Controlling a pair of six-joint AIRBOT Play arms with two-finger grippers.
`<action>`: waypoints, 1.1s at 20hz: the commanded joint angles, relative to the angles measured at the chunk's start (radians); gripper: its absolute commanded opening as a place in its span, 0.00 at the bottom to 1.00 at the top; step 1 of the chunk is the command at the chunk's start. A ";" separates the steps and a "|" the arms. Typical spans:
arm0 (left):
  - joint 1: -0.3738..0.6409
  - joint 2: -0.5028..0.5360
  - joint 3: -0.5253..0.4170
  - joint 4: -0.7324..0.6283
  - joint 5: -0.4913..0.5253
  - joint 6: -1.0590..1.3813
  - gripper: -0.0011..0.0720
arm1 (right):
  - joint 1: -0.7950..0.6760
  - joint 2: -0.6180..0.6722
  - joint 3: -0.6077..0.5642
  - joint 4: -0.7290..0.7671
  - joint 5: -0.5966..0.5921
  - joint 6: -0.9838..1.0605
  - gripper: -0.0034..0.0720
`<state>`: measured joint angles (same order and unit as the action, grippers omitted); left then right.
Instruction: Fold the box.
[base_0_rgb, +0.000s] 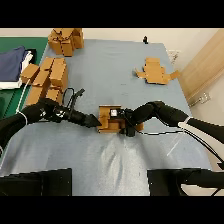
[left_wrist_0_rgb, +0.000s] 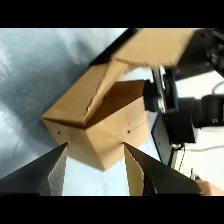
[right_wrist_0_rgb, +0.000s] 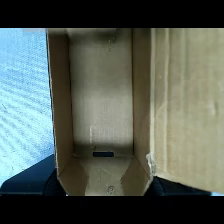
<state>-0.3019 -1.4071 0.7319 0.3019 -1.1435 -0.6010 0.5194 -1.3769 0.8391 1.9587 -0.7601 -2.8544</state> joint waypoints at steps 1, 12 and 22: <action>-0.067 0.001 0.047 0.055 0.082 -0.164 0.76 | -0.001 0.000 0.001 0.000 0.000 0.000 0.50; -0.402 0.000 0.321 0.940 0.162 -1.202 0.72 | -0.001 0.000 0.001 0.000 0.000 0.000 0.51; -0.628 -0.032 0.378 1.336 0.134 -1.677 0.72 | -0.001 0.000 0.001 0.000 0.022 0.000 0.51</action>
<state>-0.8902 -1.4223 1.1019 1.5398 -0.9928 -2.1334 0.5194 -1.3769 0.8391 1.9583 -0.7559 -2.8548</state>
